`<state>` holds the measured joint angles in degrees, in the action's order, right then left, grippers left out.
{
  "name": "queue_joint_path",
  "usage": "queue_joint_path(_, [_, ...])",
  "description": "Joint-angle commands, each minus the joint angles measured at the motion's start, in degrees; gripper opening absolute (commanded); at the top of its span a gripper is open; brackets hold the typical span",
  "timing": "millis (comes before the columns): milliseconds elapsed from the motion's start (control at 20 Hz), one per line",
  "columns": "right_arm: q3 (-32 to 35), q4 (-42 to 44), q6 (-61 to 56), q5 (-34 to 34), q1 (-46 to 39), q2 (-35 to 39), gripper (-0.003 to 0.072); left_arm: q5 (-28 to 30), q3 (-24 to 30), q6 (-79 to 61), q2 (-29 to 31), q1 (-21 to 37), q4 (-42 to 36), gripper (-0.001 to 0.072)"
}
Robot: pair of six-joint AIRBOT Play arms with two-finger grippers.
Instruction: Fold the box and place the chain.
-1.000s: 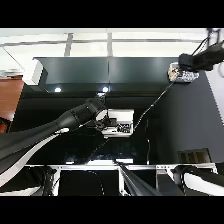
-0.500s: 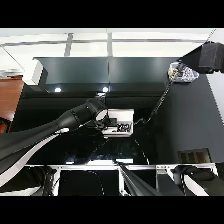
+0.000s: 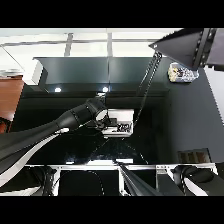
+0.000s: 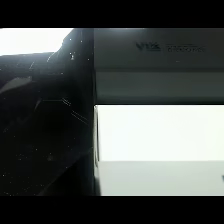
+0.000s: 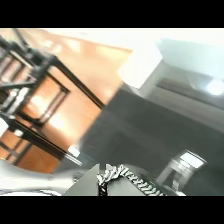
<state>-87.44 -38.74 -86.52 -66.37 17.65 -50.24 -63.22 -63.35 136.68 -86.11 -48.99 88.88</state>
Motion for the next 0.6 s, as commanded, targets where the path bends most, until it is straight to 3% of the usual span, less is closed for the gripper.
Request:
queue_joint_path(0, [-2.2,1.4,0.0,5.0,1.7,0.0,0.0018,0.0,0.0,0.0,0.0,0.0,0.0,0.0029])
queue_joint_path(400, [-9.3,3.9,0.2,11.8,1.6,-0.5,0.0018,0.0,0.0,0.0,0.0,0.0,0.0,0.0029])
queue_joint_path(550, [-9.6,4.8,0.2,10.6,1.7,-0.7,0.0018,0.0,0.0,0.0,0.0,0.0,0.0,0.0029])
